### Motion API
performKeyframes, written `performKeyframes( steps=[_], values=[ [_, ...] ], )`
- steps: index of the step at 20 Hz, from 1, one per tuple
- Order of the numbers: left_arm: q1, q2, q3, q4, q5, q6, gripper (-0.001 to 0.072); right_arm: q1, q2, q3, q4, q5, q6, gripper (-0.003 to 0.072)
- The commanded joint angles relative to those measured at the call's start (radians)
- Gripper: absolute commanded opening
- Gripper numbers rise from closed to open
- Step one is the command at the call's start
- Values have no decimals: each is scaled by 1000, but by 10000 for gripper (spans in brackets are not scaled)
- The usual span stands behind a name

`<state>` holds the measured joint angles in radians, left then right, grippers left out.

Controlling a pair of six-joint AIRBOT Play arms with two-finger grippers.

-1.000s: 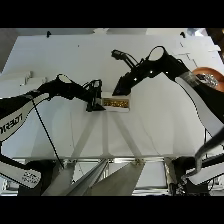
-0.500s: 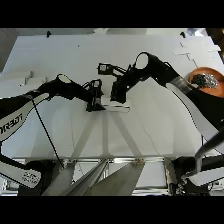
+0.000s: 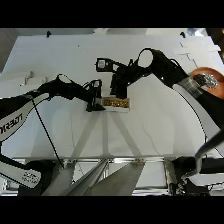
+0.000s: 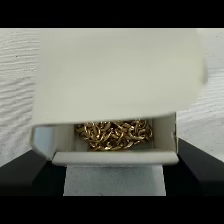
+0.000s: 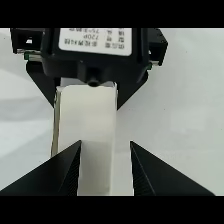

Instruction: Fold the box and place the chain.

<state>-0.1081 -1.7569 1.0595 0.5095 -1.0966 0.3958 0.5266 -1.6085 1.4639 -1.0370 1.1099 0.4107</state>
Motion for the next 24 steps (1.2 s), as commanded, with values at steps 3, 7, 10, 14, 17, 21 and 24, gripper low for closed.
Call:
performKeyframes(
  steps=[3,7,10,14,17,21,24],
  values=[
    [1,0,0,0,1,0,464,1,-55,0,-10,2,19,341],
    [1,0,0,0,1,0,464,2,-58,0,-11,26,41,176],
    [1,0,0,0,1,0,464,2,-58,1,-35,43,41,115],
    [1,0,0,0,1,0,464,2,-58,0,-66,71,65,87],
    [1,0,0,0,1,0,464,7,-58,0,-66,101,83,82],
    [1,0,0,0,1,0,464,30,-63,0,-68,105,83,172],
    [1,0,0,0,1,0,464,46,-67,-5,-68,101,83,175]
  ],
)
